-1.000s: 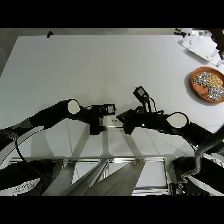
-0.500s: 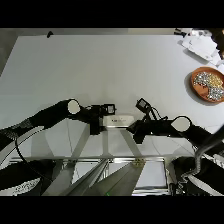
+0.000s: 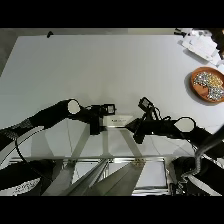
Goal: Fold the box and place the chain.
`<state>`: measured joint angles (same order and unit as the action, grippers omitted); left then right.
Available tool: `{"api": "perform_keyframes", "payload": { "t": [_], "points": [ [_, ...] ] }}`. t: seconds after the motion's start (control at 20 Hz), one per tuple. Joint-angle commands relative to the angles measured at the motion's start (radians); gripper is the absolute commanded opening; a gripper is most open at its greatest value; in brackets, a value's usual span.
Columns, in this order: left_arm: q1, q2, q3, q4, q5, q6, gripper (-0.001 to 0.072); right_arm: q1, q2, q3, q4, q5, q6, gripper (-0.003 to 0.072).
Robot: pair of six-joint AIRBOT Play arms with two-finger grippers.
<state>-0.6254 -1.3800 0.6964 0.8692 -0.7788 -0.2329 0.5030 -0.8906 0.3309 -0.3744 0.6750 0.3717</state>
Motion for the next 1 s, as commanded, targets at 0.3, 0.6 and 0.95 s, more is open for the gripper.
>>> {"api": "perform_keyframes", "payload": {
  "t": [0.3,0.6,0.95],
  "points": [
    [0.000,0.000,0.001,0.000,0.000,0.000,0.0412,-0.035,0.027,-0.008,-0.063,-0.040,-0.005,0.0007],
    [0.000,0.000,0.001,0.000,0.000,0.000,0.0412,-0.055,0.010,-0.026,-0.067,-0.040,-0.004,0.0007],
    [0.000,0.000,0.001,0.000,0.000,0.000,0.0412,-0.055,-0.050,-0.049,-0.074,-0.036,-0.007,0.0007]
  ]
}}
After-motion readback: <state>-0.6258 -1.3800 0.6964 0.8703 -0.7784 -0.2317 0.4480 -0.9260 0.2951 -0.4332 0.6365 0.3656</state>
